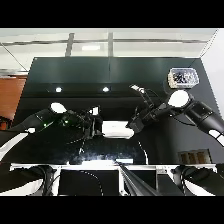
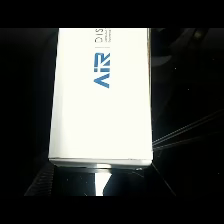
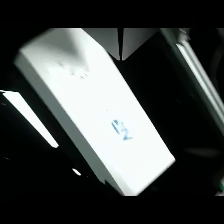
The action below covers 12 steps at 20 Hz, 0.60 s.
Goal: Fold the box and place the chain.
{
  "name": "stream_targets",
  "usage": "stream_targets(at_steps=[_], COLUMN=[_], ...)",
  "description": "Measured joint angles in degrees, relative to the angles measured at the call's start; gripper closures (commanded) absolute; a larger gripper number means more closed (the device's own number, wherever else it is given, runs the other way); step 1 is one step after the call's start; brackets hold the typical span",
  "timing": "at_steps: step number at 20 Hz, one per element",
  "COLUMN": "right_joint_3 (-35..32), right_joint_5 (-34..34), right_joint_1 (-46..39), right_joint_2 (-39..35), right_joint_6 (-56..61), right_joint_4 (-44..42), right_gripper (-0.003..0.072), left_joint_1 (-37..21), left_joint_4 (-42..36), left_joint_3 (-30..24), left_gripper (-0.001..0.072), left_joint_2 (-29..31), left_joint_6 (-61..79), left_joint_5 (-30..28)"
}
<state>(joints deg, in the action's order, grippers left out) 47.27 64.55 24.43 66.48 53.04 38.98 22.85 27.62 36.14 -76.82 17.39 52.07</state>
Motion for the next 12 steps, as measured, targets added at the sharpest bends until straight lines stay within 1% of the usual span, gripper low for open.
stream_targets(at_steps=[3, 5, 7, 12], right_joint_3=[-2.62, -4.13, -5.42, -6.75], right_joint_5=[-2.38, -3.63, -5.05, -7.48], right_joint_1=[-0.44, -0.57, -0.63, -0.7], right_joint_2=[1.86, 3.5, 5.25, 8.33], right_joint_6=[2.1, 2.58, 3.02, 3.43], right_joint_4=[-8.7, -11.91, -13.94, -15.3], right_gripper=[0.0669, 0.0669, 0.0669, 0.0669], left_joint_1=[0.0, 0.0, 0.0, 0.0], left_joint_4=[0.0, 0.0, 0.0, 0.0], left_joint_3=[0.0, 0.0, 0.0, 0.0], left_gripper=[0.0309, 0.0309, 0.0309, 0.0309], left_joint_2=[0.0, 0.0, 0.0, 0.0], left_joint_6=[-0.02, -0.02, -0.02, 0.0], left_joint_5=[0.0, 0.0, 0.0, 0.0])
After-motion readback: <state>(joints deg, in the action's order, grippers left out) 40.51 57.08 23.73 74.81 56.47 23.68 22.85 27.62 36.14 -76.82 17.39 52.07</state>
